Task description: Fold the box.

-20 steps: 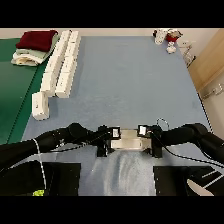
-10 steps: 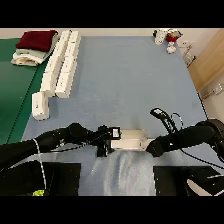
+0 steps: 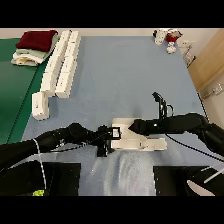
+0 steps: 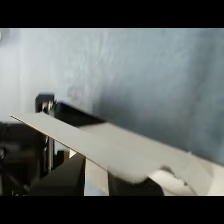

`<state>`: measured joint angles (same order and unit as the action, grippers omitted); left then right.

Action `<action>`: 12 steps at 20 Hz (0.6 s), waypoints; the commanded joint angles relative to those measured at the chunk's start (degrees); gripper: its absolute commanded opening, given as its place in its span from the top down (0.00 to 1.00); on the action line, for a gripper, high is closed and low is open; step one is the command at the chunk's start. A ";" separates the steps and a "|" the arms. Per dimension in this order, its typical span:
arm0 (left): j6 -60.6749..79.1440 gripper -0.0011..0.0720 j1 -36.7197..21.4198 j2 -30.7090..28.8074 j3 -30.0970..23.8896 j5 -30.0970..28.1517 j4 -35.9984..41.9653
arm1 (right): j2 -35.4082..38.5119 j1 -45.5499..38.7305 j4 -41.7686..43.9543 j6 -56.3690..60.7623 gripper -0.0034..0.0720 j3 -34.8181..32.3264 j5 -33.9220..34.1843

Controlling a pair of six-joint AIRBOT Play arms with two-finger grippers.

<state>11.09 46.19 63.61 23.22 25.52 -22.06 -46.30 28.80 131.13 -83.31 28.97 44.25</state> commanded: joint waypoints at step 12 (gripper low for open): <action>0.04 0.56 0.00 0.00 0.04 -0.02 -0.02 | -15.02 -1.57 -3.67 -0.20 0.70 1.20 -4.59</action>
<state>11.05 46.19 63.61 23.22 25.50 -22.04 -60.95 27.22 127.87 -82.70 30.11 39.79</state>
